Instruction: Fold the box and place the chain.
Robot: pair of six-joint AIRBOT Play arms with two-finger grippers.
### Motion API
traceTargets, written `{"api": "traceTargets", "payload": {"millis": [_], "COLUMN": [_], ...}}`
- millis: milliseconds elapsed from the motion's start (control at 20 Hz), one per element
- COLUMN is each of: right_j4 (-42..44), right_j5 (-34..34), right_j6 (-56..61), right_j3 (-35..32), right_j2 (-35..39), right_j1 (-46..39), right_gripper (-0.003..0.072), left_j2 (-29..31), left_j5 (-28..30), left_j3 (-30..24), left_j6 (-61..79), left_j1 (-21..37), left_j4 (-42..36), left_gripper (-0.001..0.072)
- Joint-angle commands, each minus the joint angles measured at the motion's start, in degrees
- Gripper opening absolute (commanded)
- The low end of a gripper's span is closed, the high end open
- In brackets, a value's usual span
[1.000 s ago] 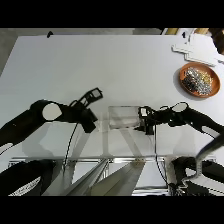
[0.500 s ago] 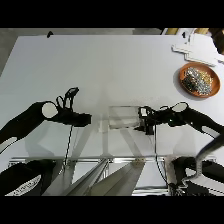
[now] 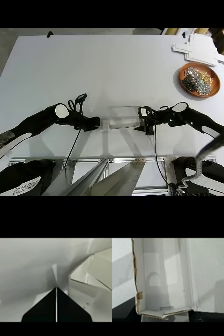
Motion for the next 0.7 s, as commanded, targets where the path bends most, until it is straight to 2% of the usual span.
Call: {"api": "traceTargets", "payload": {"millis": [0,400,450,550,650], "right_j4": [0.0,0.0,0.0,0.0,0.0], "right_j5": [0.0,0.0,0.0,0.0,0.0], "right_j6": [0.0,0.0,0.0,0.0,0.0], "right_j3": [0.0,0.0,0.0,0.0,0.0], "right_j2": [0.0,0.0,0.0,0.0,0.0], "right_j1": [0.0,0.0,0.0,0.0,0.0], "right_gripper": [0.0344,0.0344,0.0344,0.0344,0.0344], "left_j2": [0.2,5.8,6.2,6.3,6.2], "left_j5": [0.2,2.0,2.0,1.8,1.9], "left_j3": [0.1,0.2,0.5,1.8,3.1], "left_j6": [1.2,1.2,1.2,1.2,1.2], "left_j1": [-1.0,-1.2,-1.2,-1.6,-2.5], "left_j4": [-3.1,-4.4,-4.5,-4.5,-4.7], "left_gripper": [0.0007,0.002,0.0068,0.0221,0.0223]}}
